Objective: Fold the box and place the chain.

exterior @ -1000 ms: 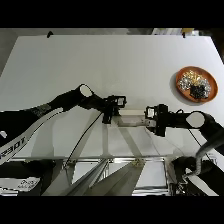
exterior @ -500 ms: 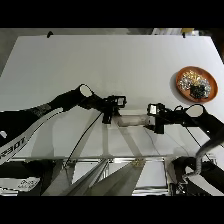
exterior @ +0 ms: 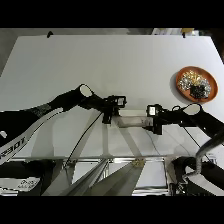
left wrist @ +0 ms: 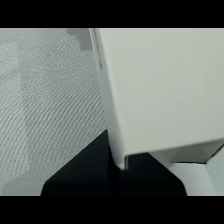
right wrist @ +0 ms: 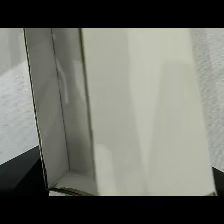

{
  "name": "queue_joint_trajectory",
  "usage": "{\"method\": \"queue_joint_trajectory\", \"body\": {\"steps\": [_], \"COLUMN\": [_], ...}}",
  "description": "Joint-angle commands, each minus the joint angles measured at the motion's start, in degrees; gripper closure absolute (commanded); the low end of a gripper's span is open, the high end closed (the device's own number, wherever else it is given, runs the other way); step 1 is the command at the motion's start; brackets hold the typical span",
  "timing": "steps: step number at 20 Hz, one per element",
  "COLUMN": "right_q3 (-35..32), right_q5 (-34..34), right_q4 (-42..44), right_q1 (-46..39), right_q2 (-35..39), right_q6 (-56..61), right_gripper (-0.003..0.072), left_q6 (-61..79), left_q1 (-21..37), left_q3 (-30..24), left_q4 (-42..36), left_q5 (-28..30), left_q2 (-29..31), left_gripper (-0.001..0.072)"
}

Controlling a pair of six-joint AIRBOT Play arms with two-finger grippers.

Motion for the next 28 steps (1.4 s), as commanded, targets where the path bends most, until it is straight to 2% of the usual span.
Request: {"method": "queue_joint_trajectory", "body": {"steps": [1,5,6,7,12,28], "right_q3": [0.0,0.0,0.0,0.0,0.0,0.0], "right_q5": [0.3,0.1,0.0,0.0,0.1,0.2], "right_q4": [-0.2,0.7,0.7,0.7,1.1,0.9], "right_q1": [0.0,0.0,0.0,0.0,0.0,0.0], "right_q2": [-1.6,-3.3,-3.9,-4.4,-4.7,-4.6], "right_q6": [-1.7,-2.2,-2.2,-2.2,-3.0,-2.8], "right_gripper": [0.0041,0.0051,0.008,0.0167,0.0352,0.035], "left_q6": [0.0,0.0,0.0,0.0,0.0,0.0], "left_q1": [0.0,0.0,0.0,0.0,0.0,0.0], "left_q3": [0.0,0.0,0.0,0.0,0.0,0.0], "left_q4": [0.0,0.0,0.0,0.0,0.0,0.0], "left_q5": [0.0,0.0,0.0,0.0,0.0,0.0], "left_q2": [0.0,0.0,0.0,0.0,0.0,0.0], "left_gripper": [0.0692,0.0692,0.0692,0.0692,0.0692,0.0692]}}
